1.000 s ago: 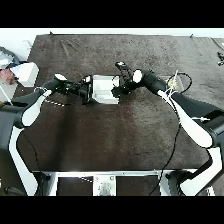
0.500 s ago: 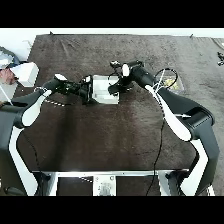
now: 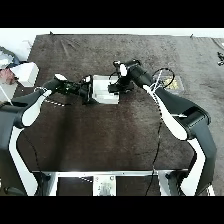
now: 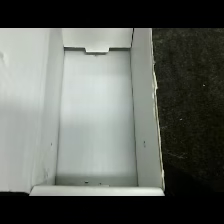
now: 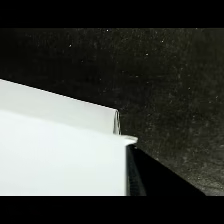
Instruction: Fold the box and place the chain.
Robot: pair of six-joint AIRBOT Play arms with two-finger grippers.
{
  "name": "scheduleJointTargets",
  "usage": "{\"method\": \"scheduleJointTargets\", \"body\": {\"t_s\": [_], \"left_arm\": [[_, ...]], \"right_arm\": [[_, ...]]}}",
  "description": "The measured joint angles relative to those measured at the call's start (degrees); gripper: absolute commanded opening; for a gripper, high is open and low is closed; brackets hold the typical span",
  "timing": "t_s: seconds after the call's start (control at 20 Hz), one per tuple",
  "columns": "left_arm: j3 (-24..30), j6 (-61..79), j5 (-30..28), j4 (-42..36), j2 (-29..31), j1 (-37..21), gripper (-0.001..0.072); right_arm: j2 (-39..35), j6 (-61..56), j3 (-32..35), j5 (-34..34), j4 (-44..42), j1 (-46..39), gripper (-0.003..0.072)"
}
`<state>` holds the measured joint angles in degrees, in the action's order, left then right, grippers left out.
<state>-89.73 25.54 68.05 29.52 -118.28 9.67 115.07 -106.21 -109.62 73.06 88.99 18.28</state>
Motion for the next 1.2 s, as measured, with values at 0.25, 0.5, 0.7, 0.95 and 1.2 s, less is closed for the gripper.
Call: {"method": "scheduleJointTargets", "body": {"t_s": [0.25,0.5,0.7,0.95,1.2], "left_arm": [[0.0,0.0,0.0,0.0,0.0,0.0,0.0363],[0.0,0.0,0.0,0.0,0.0,0.0,0.0362],[0.0,0.0,0.0,0.0,0.0,0.0,0.0362],[0.0,-0.1,0.1,-0.1,0.0,0.0,0.0362],[0.0,-0.1,0.1,0.0,0.0,0.0,0.0362]], "right_arm": [[1.7,-3.8,0.0,0.4,0.6,0.5,0.0356],[2.3,-6.1,-0.1,0.7,0.8,0.7,0.0353],[2.4,-7.4,-0.1,0.7,0.7,0.9,0.0162],[2.4,-8.9,-0.1,0.3,1.3,1.5,0.001],[2.4,-9.7,-0.1,0.0,1.5,1.8,0.0252]]}}
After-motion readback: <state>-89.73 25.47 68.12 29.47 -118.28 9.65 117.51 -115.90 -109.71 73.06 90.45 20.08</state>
